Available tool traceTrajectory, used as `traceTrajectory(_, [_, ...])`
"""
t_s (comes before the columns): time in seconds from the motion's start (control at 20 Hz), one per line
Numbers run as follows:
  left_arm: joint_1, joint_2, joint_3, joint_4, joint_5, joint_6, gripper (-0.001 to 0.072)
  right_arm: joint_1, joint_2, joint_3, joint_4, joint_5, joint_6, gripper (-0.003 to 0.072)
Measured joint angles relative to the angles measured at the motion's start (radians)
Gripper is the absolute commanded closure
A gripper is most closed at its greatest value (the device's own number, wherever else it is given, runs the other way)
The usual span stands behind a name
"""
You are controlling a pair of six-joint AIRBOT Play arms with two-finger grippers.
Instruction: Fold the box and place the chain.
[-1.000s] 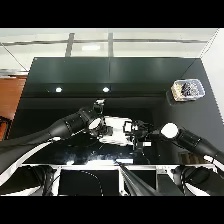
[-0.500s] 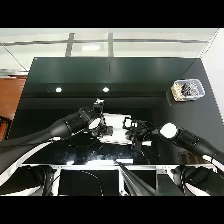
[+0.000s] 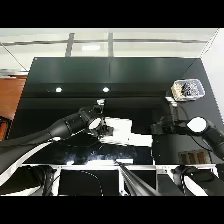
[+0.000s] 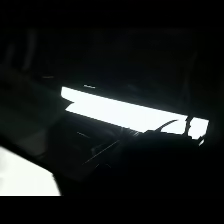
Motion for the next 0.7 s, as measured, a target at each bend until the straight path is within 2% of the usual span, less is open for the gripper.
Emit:
traceTrajectory(0.1, [0.0, 0.0, 0.0, 0.0, 0.0, 0.0, 0.068, -0.079, 0.007, -0.042, -0.007, 0.034, 0.104, 0.0674])
traceTrajectory(0.25, [0.0, 0.0, 0.0, 0.0, 0.002, 0.0, 0.068, -0.115, 0.002, -0.086, 0.045, 0.092, 0.158, 0.0673])
traceTrajectory(0.4, [0.0, 0.0, 0.0, -0.001, 0.002, 0.0, 0.068, -0.072, -0.037, -0.109, 0.146, 0.14, 0.119, 0.0673])
traceTrajectory(0.55, [0.0, 0.0, 0.0, -0.001, 0.001, 0.0, 0.068, -0.018, -0.083, -0.116, 0.299, 0.158, -0.002, 0.0663])
traceTrajectory(0.6, [0.0, 0.0, 0.0, -0.001, 0.001, 0.0, 0.068, -0.008, -0.091, -0.109, 0.367, 0.167, -0.049, 0.0496])
traceTrajectory(0.65, [0.0, 0.0, 0.0, -0.001, 0.001, 0.0, 0.068, 0.0, -0.097, -0.098, 0.412, 0.185, -0.088, 0.024])
traceTrajectory(0.7, [0.0, 0.0, 0.0, -0.001, 0.002, 0.0, 0.068, 0.005, -0.102, -0.085, 0.439, 0.202, -0.114, 0.0096])
